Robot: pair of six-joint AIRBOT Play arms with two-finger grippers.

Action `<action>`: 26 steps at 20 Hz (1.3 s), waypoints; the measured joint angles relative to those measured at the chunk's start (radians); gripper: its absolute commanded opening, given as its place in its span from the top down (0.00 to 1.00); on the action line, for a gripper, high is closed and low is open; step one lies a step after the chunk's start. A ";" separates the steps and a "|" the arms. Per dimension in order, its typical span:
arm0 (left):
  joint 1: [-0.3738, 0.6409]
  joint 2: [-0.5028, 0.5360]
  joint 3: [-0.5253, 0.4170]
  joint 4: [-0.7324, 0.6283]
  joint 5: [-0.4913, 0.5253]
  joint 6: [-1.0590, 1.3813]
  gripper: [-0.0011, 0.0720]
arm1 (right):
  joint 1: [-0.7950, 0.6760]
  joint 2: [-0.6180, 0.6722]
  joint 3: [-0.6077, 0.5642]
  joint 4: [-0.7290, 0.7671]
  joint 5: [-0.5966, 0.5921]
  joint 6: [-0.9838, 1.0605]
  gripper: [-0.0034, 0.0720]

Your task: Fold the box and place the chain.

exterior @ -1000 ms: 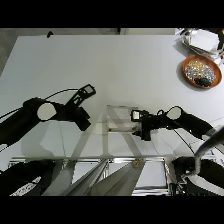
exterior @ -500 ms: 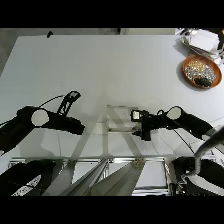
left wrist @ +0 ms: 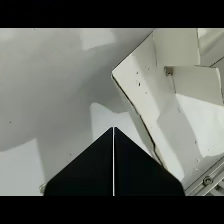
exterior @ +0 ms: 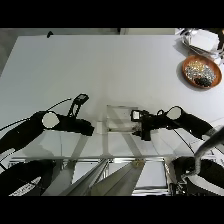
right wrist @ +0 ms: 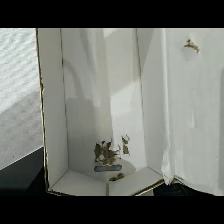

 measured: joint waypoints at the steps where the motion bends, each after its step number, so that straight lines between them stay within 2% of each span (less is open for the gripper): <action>1: -0.004 -0.004 0.000 -0.011 0.016 0.002 0.97 | 0.000 0.000 0.000 0.000 0.000 0.000 0.59; 3: -0.010 -0.009 0.000 -0.039 0.045 0.005 0.96 | 0.000 0.000 0.000 0.000 0.000 0.000 0.59; 4: -0.014 -0.011 0.000 -0.054 0.057 0.007 0.91 | 0.000 0.000 0.000 0.000 0.000 0.000 0.59; 5: -0.018 -0.012 0.000 -0.067 0.062 0.008 0.84 | 0.000 0.000 0.000 0.000 0.000 0.000 0.59; 6: -0.023 -0.013 0.000 -0.084 0.070 0.016 0.73 | 0.000 0.000 0.000 0.000 0.000 0.000 0.59; 7: -0.028 -0.013 0.000 -0.102 0.075 0.028 0.68 | 0.000 0.000 0.000 0.000 0.000 0.000 0.59; 9: -0.042 -0.014 0.003 -0.152 0.080 0.061 0.67 | 0.000 0.000 0.000 0.000 0.000 0.000 0.59; 11: -0.053 -0.014 0.008 -0.203 0.090 0.091 0.60 | 0.000 0.000 0.000 0.000 0.000 0.000 0.59; 17: -0.064 -0.014 0.014 -0.296 0.116 0.135 0.60 | 0.000 0.000 0.000 0.000 0.000 0.000 0.59; 18: -0.065 -0.014 0.014 -0.309 0.118 0.142 0.56 | 0.000 0.000 0.000 0.000 0.000 0.000 0.59; 19: -0.066 -0.014 0.014 -0.322 0.121 0.147 0.46 | 0.000 0.000 0.000 0.000 0.000 0.000 0.59; 20: -0.068 -0.014 0.014 -0.333 0.121 0.150 0.42 | 0.000 0.000 0.000 0.000 0.000 0.000 0.59; 26: -0.083 -0.018 0.016 -0.367 0.125 0.155 0.42 | 0.000 0.000 0.000 0.000 0.000 0.000 0.59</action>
